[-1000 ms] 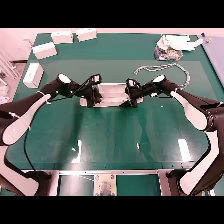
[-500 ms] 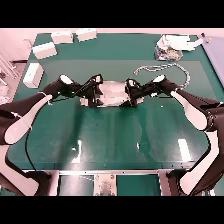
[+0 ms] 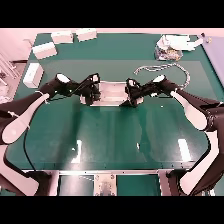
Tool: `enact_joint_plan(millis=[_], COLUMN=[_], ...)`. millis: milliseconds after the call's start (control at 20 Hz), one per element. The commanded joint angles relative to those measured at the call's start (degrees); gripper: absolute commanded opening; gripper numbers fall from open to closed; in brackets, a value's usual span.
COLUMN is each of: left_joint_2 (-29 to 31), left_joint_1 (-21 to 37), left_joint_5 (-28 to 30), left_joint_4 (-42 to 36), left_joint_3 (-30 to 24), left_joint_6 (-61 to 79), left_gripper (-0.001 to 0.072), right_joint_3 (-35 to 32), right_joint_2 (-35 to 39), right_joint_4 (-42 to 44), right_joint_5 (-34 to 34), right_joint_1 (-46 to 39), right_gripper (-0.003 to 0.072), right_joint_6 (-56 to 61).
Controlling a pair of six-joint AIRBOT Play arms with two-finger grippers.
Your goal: Fold the box and place the chain.
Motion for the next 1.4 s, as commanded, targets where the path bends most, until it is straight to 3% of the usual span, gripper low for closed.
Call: enact_joint_plan(millis=[0,150,200,300,400,650,850,1000,1200,1350], left_joint_2=[0.9,1.0,1.0,1.4,2.7,5.3,5.1,5.0,5.0,2.7], left_joint_1=[2.4,3.7,3.8,4.6,6.2,13.5,18.2,17.5,17.3,17.2], left_joint_5=[-1.7,-3.2,-3.4,-4.3,-4.9,-7.4,-14.5,-18.4,-14.9,-18.3], left_joint_4=[-0.1,-0.4,-0.3,-0.3,0.3,4.0,10.1,12.7,16.9,16.2], left_joint_3=[0.1,0.5,0.8,1.3,1.3,1.3,1.3,1.2,1.2,1.2], left_joint_6=[1.6,2.2,2.1,1.4,-2.2,-31.9,-60.3,-66.2,-72.3,-74.2], left_gripper=[0.0348,0.0329,0.0139,0.0118,0.0020,0.0019,0.0019,0.0018,0.0018,0.0018], right_joint_3=[0.0,0.0,0.0,0.0,0.0,0.0,0.0,0.0,0.0,0.0], right_joint_2=[0.0,0.0,0.0,0.0,0.0,0.0,0.0,0.0,0.0,0.0], right_joint_4=[0.0,0.0,0.0,0.0,0.0,0.0,0.0,0.0,0.0,0.0], right_joint_5=[0.2,0.2,0.2,0.2,0.2,0.2,0.2,0.2,0.2,0.2], right_joint_1=[0.0,0.0,0.0,0.0,0.0,0.0,0.0,0.0,0.0,0.0], right_gripper=[0.0580,0.0580,0.0581,0.0580,0.0580,0.0581,0.0581,0.0580,0.0581,0.0581], right_joint_6=[0.0,0.0,0.0,0.0,0.0,0.0,0.0,0.0,0.0,0.0])
